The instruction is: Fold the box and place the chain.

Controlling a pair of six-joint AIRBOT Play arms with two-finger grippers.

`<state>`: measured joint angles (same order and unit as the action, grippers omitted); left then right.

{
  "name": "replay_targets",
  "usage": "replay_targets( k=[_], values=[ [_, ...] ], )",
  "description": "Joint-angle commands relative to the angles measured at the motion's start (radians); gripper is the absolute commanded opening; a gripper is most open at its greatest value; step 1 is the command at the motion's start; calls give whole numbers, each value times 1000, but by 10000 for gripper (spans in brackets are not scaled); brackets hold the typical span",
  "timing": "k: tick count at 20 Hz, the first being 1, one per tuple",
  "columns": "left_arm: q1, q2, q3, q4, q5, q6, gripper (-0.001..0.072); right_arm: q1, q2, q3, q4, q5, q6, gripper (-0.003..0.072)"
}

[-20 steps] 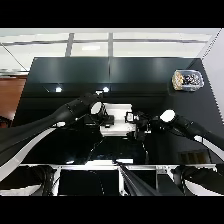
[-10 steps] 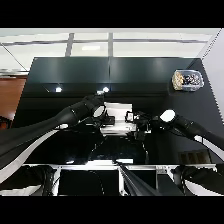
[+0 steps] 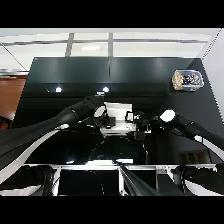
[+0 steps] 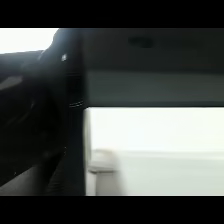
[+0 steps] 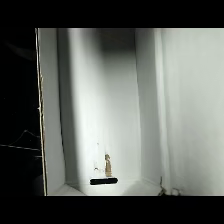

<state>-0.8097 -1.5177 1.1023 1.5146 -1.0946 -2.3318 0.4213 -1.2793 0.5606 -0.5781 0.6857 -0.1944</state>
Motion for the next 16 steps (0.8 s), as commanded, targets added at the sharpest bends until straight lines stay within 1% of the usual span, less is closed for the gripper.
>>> replay_targets(
  k=[1, 2, 3, 4, 5, 12, 13, 14, 16],
  values=[
    [0, 0, 1, 19, -16, -35, 256, 0, -1, 0, 0, 0, 0, 222],
    [0, 0, 1, 18, -13, -35, 227, 0, -1, 0, 0, 0, 0, 222],
    [0, -1, 1, 16, -10, -35, 215, 0, -1, 0, 0, 0, 0, 222],
    [0, -1, 1, 13, -7, -31, 149, 0, -1, 0, 0, 0, 0, 222],
    [0, -1, 1, 14, -6, -23, 22, 0, -1, 0, 0, 0, 0, 221],
    [0, -1, 1, 15, -5, -16, 25, 0, -1, 0, 0, 2, 0, 223],
    [0, -1, 1, 15, -5, -16, 26, 0, -1, 0, 1, 1, 15, 381],
    [0, -1, 1, 15, -5, -16, 25, 0, 0, 1, 1, 1, 28, 706],
    [2, 0, 1, 16, -6, -16, 26, 0, 27, 11, -45, 13, 84, 720]
  ],
)
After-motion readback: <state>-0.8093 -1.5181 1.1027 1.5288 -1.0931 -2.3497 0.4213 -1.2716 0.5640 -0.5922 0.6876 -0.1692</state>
